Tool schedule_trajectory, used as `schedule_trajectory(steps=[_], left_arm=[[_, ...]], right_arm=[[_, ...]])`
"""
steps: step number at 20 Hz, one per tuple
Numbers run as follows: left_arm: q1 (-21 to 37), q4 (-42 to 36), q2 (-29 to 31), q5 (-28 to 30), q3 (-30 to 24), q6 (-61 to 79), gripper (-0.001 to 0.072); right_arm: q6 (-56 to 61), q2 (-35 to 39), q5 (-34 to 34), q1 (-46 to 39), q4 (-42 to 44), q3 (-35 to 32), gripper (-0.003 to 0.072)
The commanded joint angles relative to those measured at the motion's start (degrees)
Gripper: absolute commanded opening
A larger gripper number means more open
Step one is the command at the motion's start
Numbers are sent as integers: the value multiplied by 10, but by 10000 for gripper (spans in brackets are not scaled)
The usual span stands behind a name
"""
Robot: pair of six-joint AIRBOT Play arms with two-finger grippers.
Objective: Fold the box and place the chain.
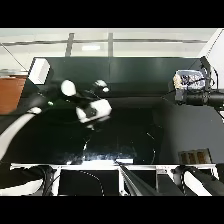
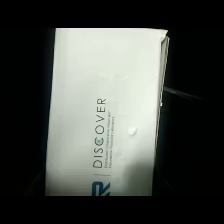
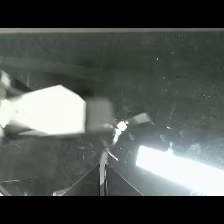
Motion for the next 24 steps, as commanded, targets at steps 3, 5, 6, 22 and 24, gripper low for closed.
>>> schedule_trajectory(steps=[3,5,6,22,24], left_arm=[[266,94,24,-100,0,-153,353],[355,78,22,-84,0,-168,354],[391,73,22,-67,0,-168,355],[459,-15,-92,209,80,-13,720],[455,33,-87,213,83,-73,719]], right_arm=[[1,0,-2,0,0,0,41],[0,0,-1,0,0,0,41],[0,0,-2,0,0,0,41],[31,0,-9,0,0,0,41],[35,0,-7,0,0,0,41]])
